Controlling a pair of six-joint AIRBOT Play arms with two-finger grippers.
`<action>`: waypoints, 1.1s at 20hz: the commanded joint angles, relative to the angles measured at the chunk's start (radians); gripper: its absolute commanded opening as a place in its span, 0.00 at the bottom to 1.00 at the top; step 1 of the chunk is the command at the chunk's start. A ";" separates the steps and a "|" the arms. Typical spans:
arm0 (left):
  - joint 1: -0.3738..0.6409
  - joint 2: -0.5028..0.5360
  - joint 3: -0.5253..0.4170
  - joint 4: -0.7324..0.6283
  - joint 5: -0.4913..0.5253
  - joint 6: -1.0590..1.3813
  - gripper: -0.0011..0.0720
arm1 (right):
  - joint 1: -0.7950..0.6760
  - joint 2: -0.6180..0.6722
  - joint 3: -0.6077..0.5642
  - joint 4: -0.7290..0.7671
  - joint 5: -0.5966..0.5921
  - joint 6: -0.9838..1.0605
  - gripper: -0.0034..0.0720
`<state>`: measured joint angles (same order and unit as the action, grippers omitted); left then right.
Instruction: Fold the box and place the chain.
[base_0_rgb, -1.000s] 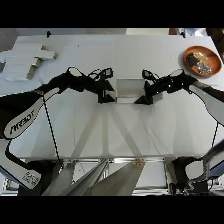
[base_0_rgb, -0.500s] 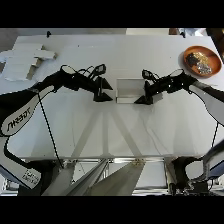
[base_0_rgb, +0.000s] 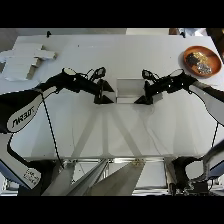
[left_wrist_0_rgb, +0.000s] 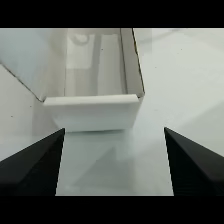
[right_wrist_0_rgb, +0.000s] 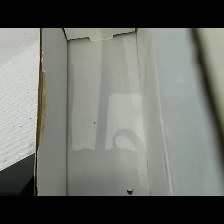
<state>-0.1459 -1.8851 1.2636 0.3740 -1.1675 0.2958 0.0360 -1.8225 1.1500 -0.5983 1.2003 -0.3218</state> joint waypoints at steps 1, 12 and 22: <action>-0.018 -0.004 0.002 -0.024 0.054 -0.004 0.95 | 0.000 0.000 0.001 0.000 0.000 0.000 0.84; -0.030 -0.004 0.002 -0.066 0.106 0.016 0.88 | 0.000 0.000 0.001 0.000 0.000 0.000 0.84; -0.071 0.000 0.002 -0.044 0.132 0.021 0.88 | 0.000 0.000 0.001 0.000 0.000 0.000 0.84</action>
<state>-0.2070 -1.8877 1.2652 0.3149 -1.0447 0.3157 0.0360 -1.8225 1.1500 -0.5983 1.2011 -0.3222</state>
